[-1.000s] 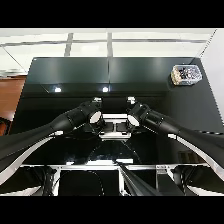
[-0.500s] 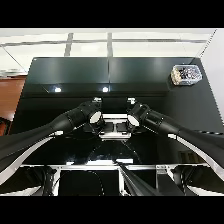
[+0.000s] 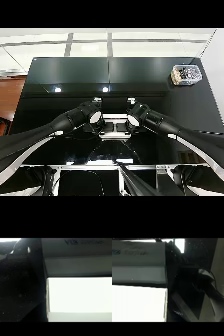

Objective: Fold the box and place the chain.

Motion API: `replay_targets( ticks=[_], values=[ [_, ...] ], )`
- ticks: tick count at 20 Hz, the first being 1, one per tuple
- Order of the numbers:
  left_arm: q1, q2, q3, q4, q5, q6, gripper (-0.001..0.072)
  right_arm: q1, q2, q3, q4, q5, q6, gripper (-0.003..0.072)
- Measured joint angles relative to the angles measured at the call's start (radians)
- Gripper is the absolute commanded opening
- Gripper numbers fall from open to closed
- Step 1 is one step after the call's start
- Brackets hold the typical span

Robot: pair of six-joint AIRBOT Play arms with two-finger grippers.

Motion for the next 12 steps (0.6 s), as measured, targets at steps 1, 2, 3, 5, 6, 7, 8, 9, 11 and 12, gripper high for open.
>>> replay_targets(
  ticks=[1,2,3,5,6,7,8,9,11,12],
  values=[
    [0.000,0.000,0.000,0.000,0.000,0.000,0.0026,0.000,0.000,0.000,-0.002,-0.001,0.000,0.0388],
    [0.000,0.000,0.000,0.000,0.000,0.000,0.0026,0.000,0.000,0.000,-0.002,-0.001,0.000,0.0388],
    [0.000,0.000,0.000,0.000,0.000,0.000,0.0027,0.000,0.001,0.000,-0.002,0.000,0.000,0.0387],
    [0.000,0.000,0.000,0.000,0.000,0.000,0.0026,0.000,0.006,0.000,-0.002,0.005,-0.006,0.0388],
    [0.000,0.000,0.000,0.000,0.000,0.000,0.0026,0.000,0.011,0.000,-0.002,0.013,-0.012,0.0387],
    [0.000,0.000,0.000,0.000,0.000,0.000,0.0026,0.000,0.020,0.000,-0.003,0.021,-0.020,0.0388],
    [0.000,0.000,0.000,0.000,0.000,0.000,0.0026,0.000,0.032,0.001,-0.006,0.027,-0.029,0.0387],
    [0.000,0.000,0.000,0.000,0.000,0.000,0.0026,0.000,0.051,0.001,-0.011,0.034,-0.035,0.0388],
    [0.000,0.000,0.000,0.000,0.000,0.000,0.0026,0.000,0.104,0.002,-0.033,0.045,-0.045,0.0387],
    [0.000,0.000,0.000,0.000,0.000,0.000,0.0026,0.000,0.140,0.002,-0.048,0.052,-0.050,0.0387]
  ],
)
